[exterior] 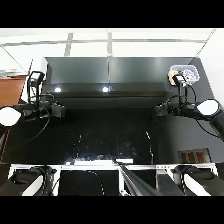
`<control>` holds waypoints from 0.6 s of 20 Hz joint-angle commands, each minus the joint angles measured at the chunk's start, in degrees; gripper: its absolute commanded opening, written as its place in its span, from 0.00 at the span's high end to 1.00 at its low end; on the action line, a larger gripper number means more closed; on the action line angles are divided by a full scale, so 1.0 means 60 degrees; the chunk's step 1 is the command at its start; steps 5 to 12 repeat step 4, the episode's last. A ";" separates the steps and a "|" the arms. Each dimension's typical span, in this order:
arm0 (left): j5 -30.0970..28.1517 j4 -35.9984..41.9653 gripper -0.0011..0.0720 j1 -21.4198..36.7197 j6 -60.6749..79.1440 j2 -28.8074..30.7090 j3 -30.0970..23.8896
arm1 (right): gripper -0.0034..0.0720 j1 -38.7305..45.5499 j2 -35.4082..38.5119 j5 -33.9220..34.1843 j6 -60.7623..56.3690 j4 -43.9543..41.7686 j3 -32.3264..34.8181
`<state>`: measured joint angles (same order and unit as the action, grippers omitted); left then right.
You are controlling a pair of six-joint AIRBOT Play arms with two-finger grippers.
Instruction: Fold the box and place the chain.
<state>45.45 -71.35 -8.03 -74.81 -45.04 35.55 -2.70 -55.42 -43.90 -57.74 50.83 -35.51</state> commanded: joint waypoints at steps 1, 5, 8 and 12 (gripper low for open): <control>-0.0044 0.0004 0.95 -0.0033 0.0000 0.0044 -0.0109 | 0.94 -0.0011 -0.0004 0.0011 -0.0011 0.0022 0.0007; -0.0047 0.0004 0.95 -0.0033 0.0000 0.0044 -0.0109 | 0.94 -0.0011 -0.0004 0.0011 -0.0011 0.0022 0.0007; -0.0047 0.0004 0.95 -0.0033 0.0000 0.0044 -0.0109 | 0.94 -0.0011 -0.0004 0.0011 -0.0011 0.0022 0.0007; -0.0047 0.0004 0.95 -0.0033 0.0000 0.0044 -0.0109 | 0.94 -0.0011 -0.0004 0.0011 -0.0011 0.0022 0.0007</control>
